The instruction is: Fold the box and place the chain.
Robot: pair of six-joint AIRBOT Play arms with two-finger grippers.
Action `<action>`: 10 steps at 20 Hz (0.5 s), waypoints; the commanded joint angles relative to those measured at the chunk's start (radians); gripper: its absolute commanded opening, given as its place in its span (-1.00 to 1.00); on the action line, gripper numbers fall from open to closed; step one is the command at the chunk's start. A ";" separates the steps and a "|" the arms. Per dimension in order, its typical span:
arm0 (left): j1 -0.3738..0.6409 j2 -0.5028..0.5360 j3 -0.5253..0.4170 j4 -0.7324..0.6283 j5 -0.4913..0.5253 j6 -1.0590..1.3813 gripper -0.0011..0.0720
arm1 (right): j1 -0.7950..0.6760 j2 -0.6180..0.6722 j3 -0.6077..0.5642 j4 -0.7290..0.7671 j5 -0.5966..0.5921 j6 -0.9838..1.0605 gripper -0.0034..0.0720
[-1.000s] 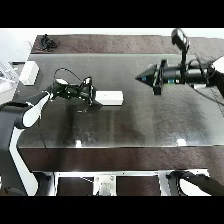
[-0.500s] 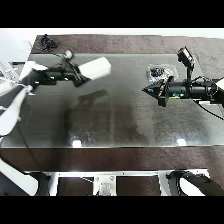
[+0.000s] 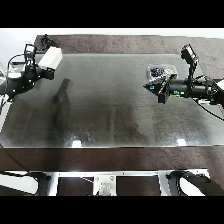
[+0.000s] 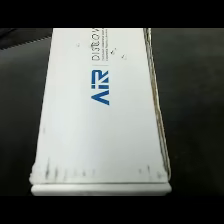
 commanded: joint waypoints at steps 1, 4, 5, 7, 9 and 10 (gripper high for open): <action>0.010 -0.032 -0.036 -0.006 0.159 -0.027 -0.93 | 0.001 -0.001 -0.007 0.010 -0.014 0.000 -0.88; 0.010 -0.068 -0.036 -0.006 0.177 -0.026 -0.93 | 0.001 -0.001 -0.022 0.013 -0.014 0.000 -0.88; 0.011 -0.077 -0.036 -0.006 0.186 -0.025 -0.93 | 0.001 -0.001 -0.026 0.013 -0.014 0.000 -0.88; 0.026 -0.094 -0.036 -0.007 0.169 -0.026 -0.93 | 0.001 0.000 -0.032 0.013 -0.013 0.000 -0.88; 0.046 -0.113 -0.030 -0.038 0.143 -0.027 -0.93 | 0.001 0.000 -0.040 0.013 -0.013 0.000 -0.88; 0.055 -0.119 -0.027 -0.060 0.148 -0.026 -0.93 | 0.001 0.000 -0.043 0.013 -0.013 0.000 -0.88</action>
